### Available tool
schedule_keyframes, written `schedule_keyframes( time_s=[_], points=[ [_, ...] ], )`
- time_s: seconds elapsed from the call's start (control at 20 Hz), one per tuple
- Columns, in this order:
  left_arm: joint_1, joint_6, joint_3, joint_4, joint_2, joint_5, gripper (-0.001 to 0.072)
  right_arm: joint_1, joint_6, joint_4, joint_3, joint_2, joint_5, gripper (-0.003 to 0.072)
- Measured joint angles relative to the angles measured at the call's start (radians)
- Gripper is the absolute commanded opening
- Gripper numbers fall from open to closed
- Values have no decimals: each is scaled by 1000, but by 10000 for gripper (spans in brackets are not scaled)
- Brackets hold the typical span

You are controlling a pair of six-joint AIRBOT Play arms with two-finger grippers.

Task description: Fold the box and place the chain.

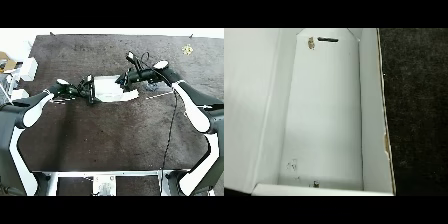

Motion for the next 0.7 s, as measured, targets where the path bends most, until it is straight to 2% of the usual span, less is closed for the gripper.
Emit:
schedule_keyframes(
  time_s=[0.25,0.7],
  points=[
    [0,0,0,-1,0,1,348,24,-57,24,0,-50,-115,5],
    [0,0,0,-4,0,2,348,17,-80,21,-3,-89,-152,6]
  ],
)
